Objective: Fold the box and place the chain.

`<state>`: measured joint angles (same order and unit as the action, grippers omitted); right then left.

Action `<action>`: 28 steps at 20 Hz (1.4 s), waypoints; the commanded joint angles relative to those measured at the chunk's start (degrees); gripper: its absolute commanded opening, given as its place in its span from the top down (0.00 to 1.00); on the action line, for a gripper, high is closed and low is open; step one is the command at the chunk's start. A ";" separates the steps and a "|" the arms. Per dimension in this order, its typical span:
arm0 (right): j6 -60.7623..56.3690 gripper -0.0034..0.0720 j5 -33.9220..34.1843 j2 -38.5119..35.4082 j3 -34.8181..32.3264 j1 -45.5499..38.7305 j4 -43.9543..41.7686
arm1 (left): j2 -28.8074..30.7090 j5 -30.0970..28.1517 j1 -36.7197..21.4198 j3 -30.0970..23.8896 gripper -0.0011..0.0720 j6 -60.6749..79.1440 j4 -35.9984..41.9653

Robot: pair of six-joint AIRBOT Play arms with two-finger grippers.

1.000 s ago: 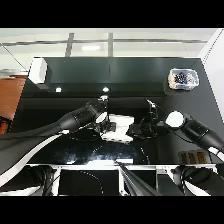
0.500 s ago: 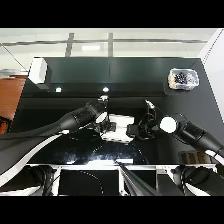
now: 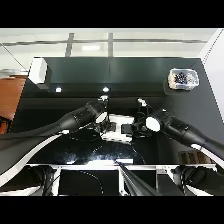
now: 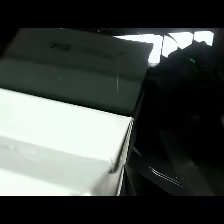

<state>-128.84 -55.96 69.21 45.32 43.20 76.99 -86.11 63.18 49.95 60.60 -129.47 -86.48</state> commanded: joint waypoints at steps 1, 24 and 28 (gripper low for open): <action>-4.66 0.55 -6.56 4.63 5.20 1.53 4.22 | 0.00 0.15 0.00 -0.04 0.94 0.02 0.04; -12.26 0.79 -7.43 9.29 6.62 2.62 8.13 | 0.00 0.13 0.00 -0.04 0.94 0.02 0.20; -12.63 0.89 -7.41 9.29 6.62 2.62 8.13 | 0.00 0.11 0.00 -0.04 0.94 0.02 0.20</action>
